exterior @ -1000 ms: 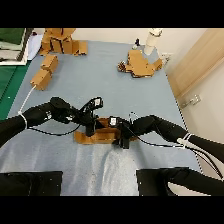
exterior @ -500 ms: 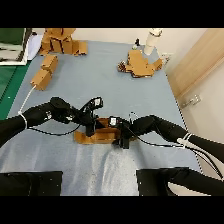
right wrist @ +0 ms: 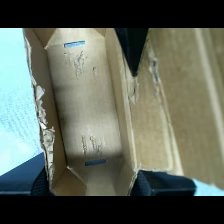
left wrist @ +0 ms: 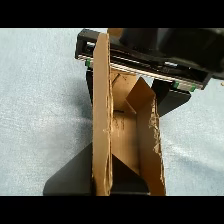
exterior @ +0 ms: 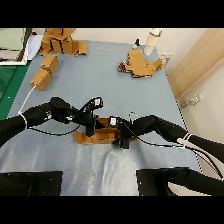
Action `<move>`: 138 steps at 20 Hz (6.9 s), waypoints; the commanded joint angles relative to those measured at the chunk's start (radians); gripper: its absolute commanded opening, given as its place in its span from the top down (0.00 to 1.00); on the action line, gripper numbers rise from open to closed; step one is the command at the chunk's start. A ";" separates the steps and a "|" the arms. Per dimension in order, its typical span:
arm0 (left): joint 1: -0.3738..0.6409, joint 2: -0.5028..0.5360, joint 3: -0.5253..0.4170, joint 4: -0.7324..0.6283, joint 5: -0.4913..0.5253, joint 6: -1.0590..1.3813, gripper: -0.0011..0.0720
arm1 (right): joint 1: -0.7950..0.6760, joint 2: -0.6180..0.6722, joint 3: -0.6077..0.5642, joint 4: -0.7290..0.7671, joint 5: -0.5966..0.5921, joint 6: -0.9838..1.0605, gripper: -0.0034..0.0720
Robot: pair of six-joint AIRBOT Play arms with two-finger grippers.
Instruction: Fold the box.
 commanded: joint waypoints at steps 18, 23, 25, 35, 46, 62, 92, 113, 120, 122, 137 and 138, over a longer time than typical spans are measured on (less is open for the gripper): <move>0.080 0.175 0.003 0.252 0.068 -0.480 0.31 | 0.001 0.000 -0.001 0.000 0.000 0.000 0.29; 0.125 0.373 0.003 0.667 -0.200 -1.211 0.31 | 0.001 0.000 -0.001 0.000 0.000 0.000 0.29; 0.104 0.395 0.002 0.658 -0.393 -1.427 0.88 | 0.001 0.000 -0.001 0.001 0.000 0.000 0.29; -0.312 0.268 -0.105 0.178 0.110 -1.576 0.97 | 0.001 0.000 -0.001 0.001 0.000 0.000 0.29; 0.003 0.133 -0.089 -0.251 0.209 -1.183 0.97 | 0.001 0.000 -0.001 0.000 0.000 0.000 0.29; 0.023 -0.034 -0.041 0.028 0.017 -1.357 0.97 | 0.001 -0.003 -0.001 -0.004 0.000 0.000 0.29; -0.073 0.275 -0.218 0.373 0.164 -0.406 0.02 | 0.000 -0.003 -0.001 -0.007 0.000 0.000 0.29; -0.118 0.241 -0.218 0.338 0.240 -0.305 0.82 | 0.000 -0.003 -0.001 -0.008 0.000 0.000 0.29; -0.143 0.237 -0.218 0.263 0.284 -0.253 0.97 | 0.000 -0.003 -0.001 -0.007 -0.001 0.000 0.29; -0.143 0.237 -0.218 0.261 0.291 -0.253 0.97 | 0.000 -0.003 -0.001 -0.008 -0.001 0.000 0.29; -0.143 0.237 -0.218 0.220 0.288 -0.258 0.28 | 0.000 -0.003 -0.001 -0.007 -0.001 0.000 0.29; -0.143 0.237 -0.218 0.220 0.288 -0.258 0.28 | 0.000 -0.003 -0.001 -0.008 -0.001 0.000 0.29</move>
